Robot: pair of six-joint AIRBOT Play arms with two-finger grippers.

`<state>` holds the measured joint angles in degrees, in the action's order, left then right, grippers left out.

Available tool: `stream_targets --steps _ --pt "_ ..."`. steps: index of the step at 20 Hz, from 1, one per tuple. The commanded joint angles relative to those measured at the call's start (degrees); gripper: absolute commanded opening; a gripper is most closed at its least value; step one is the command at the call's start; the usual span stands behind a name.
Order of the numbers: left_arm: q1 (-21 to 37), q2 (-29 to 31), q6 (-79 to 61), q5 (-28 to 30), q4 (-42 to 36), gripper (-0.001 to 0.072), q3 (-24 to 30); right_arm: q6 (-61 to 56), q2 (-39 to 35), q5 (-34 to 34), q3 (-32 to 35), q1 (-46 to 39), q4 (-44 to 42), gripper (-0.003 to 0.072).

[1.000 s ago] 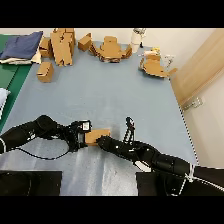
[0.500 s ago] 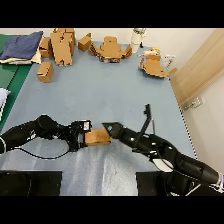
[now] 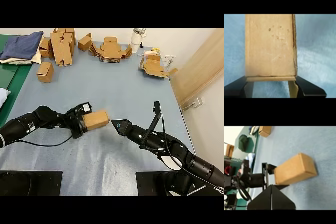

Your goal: Fold the box.

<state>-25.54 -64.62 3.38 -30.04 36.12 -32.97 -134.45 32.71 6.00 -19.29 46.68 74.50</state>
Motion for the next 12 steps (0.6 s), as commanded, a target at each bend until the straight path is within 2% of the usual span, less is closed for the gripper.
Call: stream_targets --steps 1,3,5,7,12 --pt "1.2 0.4 7.1 5.3 -0.3 0.0252 -1.0 0.2 -0.2 3.2 0.0 -0.3 1.3 0.0001" --pt "4.8 1.0 11.6 8.1 0.0 0.0253 -1.0 0.1 -0.2 4.5 0.0 -0.3 1.6 0.0001" --pt "11.5 1.8 17.0 9.7 0.1 0.0253 -1.0 0.2 -0.2 4.6 0.0 -0.3 1.6 0.0001" --pt "20.3 2.8 18.6 8.8 0.6 0.0253 -1.0 0.2 -0.2 4.6 0.0 -0.3 1.8 0.0001" --pt "40.0 4.0 18.6 6.7 8.4 0.0253 -1.0 0.1 -0.2 4.6 0.0 -0.3 1.8 0.0001"
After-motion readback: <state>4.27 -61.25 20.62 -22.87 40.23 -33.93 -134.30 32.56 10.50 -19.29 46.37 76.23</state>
